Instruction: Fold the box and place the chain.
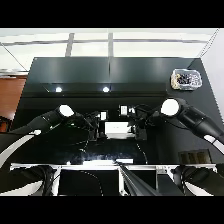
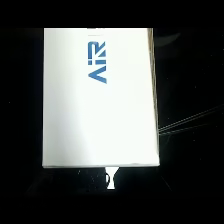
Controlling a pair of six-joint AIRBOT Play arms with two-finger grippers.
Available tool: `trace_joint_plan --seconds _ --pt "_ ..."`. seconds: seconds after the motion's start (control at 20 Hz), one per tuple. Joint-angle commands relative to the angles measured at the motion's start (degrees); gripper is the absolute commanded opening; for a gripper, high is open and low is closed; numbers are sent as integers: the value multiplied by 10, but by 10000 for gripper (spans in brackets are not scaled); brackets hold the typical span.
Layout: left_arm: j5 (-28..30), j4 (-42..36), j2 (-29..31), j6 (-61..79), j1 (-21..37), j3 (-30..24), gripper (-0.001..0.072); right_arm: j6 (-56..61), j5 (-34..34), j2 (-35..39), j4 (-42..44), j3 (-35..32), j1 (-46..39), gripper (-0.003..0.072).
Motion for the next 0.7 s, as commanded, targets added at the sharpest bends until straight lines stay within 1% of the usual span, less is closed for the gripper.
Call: trace_joint_plan --seconds 0.0,0.05,0.1,0.15,0.2,0.25,0.3,0.4,0.45,0.55,0.65 --pt "-1 1 0 1 0 0 486 72 17 43 1 7 -4 273" --pt "-1 1 0 1 -1 0 486 120 31 55 1 7 -12 272" --pt "-1 2 0 1 -1 0 485 193 45 59 1 7 -22 182" --pt "-1 2 0 1 -1 0 486 283 61 58 2 3 -36 19" --pt "-1 2 0 1 -1 0 486 355 60 58 8 -9 -46 15" --pt "-1 3 0 1 -1 0 486 400 44 58 36 -28 -52 15" --pt "-1 3 0 1 -1 0 485 418 16 57 86 -49 -52 14" --pt "-1 3 0 1 -1 0 485 417 -36 45 211 -82 -52 14" --pt "-1 3 0 1 -1 0 485 416 -51 33 246 -88 -52 14" --pt "-1 3 0 1 -1 0 486 417 -66 0 274 -89 -52 14" --pt "-1 3 0 1 -1 0 486 417 -67 -34 269 -89 -52 15"
